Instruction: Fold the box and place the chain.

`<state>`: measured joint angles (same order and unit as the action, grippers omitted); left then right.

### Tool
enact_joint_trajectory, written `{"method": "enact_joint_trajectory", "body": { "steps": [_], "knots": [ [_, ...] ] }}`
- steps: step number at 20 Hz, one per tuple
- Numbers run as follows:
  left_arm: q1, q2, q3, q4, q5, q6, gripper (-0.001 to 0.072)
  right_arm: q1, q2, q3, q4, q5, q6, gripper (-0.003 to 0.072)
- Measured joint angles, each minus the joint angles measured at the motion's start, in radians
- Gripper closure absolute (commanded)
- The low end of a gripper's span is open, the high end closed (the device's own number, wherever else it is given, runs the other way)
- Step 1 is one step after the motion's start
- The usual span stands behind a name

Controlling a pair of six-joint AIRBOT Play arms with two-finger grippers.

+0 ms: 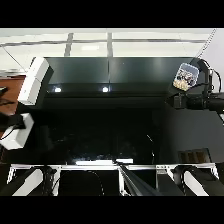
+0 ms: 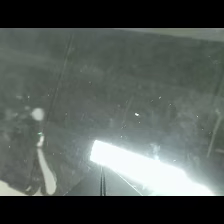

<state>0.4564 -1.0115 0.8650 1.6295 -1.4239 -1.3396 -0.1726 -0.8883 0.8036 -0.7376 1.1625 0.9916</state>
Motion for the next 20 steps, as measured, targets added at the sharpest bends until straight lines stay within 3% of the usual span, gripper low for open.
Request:
{"method": "enact_joint_trajectory", "body": {
  "steps": [2,5,12,20],
  "knots": [
    [0.116,0.004,-0.014,-0.035,0.071,0.045,0.0305,0.000,0.000,0.000,0.000,-0.016,0.000,0.0666],
    [0.188,-0.005,-0.026,-0.116,0.202,0.188,0.0305,0.000,0.000,0.000,0.000,-0.032,0.000,0.0666],
    [0.205,-0.094,-0.031,-0.187,0.395,0.352,0.0305,0.000,0.000,0.000,0.002,-0.047,0.023,0.0666],
    [0.195,-0.200,0.011,-0.309,0.466,0.431,0.0305,0.000,0.000,0.000,0.003,-0.049,0.040,0.0666]
  ]
}}
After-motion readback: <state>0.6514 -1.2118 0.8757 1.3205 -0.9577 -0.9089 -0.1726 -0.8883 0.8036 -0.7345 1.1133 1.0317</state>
